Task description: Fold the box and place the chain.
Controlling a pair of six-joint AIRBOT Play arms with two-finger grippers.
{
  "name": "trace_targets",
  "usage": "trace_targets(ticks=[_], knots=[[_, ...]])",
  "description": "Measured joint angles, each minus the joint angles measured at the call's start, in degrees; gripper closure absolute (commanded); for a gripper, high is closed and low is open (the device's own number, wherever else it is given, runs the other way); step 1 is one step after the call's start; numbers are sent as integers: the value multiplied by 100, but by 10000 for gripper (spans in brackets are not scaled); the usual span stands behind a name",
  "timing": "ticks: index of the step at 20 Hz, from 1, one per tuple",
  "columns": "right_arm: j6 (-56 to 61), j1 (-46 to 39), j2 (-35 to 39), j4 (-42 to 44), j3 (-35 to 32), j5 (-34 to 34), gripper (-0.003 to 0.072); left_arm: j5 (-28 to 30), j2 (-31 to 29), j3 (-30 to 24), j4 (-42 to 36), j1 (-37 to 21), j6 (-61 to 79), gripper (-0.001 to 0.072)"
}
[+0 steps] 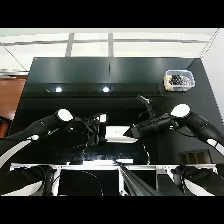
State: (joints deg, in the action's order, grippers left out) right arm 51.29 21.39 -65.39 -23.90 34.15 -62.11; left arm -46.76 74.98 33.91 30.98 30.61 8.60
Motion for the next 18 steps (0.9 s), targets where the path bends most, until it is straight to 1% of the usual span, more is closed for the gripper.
trace_targets(ticks=[2,3,8,14,18], knots=[[90,24,-120,-42,-31,201,672,0,0,0,0,0,0,316],[146,31,-168,-116,-39,243,672,2,0,0,0,0,0,280],[387,48,-269,-516,-59,398,672,9,0,0,4,0,4,280],[452,55,-289,-693,-57,455,672,11,0,0,2,0,2,281],[455,-20,-50,-968,166,289,672,-24,0,0,-4,-2,-17,279]])
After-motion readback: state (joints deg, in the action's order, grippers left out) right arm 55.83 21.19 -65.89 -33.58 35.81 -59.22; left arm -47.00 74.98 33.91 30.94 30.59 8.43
